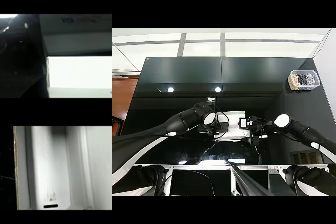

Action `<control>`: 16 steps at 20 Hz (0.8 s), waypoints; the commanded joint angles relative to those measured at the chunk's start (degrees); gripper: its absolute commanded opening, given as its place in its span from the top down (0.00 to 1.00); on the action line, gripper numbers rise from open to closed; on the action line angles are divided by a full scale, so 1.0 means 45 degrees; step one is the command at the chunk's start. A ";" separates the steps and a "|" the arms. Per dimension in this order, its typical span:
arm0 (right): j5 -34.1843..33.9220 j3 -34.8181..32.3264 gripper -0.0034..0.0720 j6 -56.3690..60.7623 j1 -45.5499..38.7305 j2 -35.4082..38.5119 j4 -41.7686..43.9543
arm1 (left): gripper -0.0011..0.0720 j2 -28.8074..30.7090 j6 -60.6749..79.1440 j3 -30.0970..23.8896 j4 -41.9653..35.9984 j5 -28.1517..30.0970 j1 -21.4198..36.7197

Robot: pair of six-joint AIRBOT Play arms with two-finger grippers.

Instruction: Fold the box and place the chain.

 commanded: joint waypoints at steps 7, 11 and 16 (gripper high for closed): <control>0.1666 0.0214 0.12 0.2118 0.0019 0.2055 -0.2613 | 0.95 -0.0019 0.0389 0.0155 0.1209 -0.0131 -0.0015; 0.1409 0.0199 0.13 0.2093 0.0019 0.1855 -0.2608 | 0.95 -0.0034 0.0389 0.0155 0.1520 -0.0311 -0.0044; 0.0743 0.0199 0.33 0.1933 0.0019 0.1229 -0.1447 | 0.95 -0.0034 0.0393 0.0155 0.1481 -0.0257 -0.0044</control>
